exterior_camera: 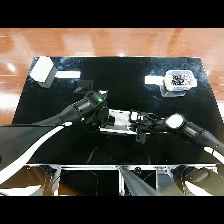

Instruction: Fold the box and place the chain.

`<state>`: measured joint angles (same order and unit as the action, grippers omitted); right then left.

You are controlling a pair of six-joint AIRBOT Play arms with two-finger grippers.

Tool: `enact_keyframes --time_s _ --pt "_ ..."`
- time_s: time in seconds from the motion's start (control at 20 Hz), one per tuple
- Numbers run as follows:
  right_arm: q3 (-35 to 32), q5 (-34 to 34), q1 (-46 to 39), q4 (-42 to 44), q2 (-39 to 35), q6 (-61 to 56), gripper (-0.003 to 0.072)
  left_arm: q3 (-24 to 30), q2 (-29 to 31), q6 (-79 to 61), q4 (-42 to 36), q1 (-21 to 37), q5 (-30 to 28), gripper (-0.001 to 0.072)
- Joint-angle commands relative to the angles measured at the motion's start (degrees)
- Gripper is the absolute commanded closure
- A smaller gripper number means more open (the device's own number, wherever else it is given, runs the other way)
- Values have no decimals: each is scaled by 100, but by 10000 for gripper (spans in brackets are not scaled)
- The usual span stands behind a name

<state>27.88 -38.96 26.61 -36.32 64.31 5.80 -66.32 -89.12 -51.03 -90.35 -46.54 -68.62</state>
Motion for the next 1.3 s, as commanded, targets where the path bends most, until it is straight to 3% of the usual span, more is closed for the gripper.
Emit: enact_keyframes --time_s 0.0,0.25,0.3,0.35,0.4,0.6,0.65,0.75,0.8,0.85,0.9,0.95,1.0,1.05,1.15,1.2,1.25 --pt "4 376 299 131 81 26 578 -2 -2 7 -35 -2 4 690" --pt "7 509 350 352 168 26 576 -2 -2 9 -103 0 4 690" --pt "7 535 350 352 168 24 540 -2 -2 7 -129 0 11 690" --pt "7 584 350 354 168 24 398 -2 -2 4 -157 0 11 691" --pt "4 601 350 352 168 24 358 -2 -2 4 -166 0 11 690" --pt "4 645 350 352 170 24 354 -2 -2 4 -173 -2 11 691" --pt "4 675 350 352 170 24 270 -2 -2 4 -173 -2 11 691" --pt "4 713 350 350 170 24 272 -2 -2 7 -173 -2 13 691" --pt "4 713 350 350 170 24 286 -2 -2 7 -173 -2 11 691" --pt "4 710 350 345 170 24 482 -2 -2 7 -173 -2 13 691" --pt "4 710 350 345 173 24 555 -2 -2 7 -173 -2 15 690" --pt "4 713 350 350 179 24 530 -2 -2 7 -173 -2 13 691" --pt "7 717 350 350 190 24 367 -2 -2 7 -173 -2 13 691" --pt "4 730 350 348 197 24 314 -2 -2 7 -173 -2 13 690" --pt "4 730 350 348 197 24 552 -2 -2 7 -173 -2 13 691" --pt "4 732 350 345 197 24 622 -2 -2 7 -173 -2 15 691" --pt "7 750 348 343 197 20 626 -2 -2 7 -173 0 13 691"
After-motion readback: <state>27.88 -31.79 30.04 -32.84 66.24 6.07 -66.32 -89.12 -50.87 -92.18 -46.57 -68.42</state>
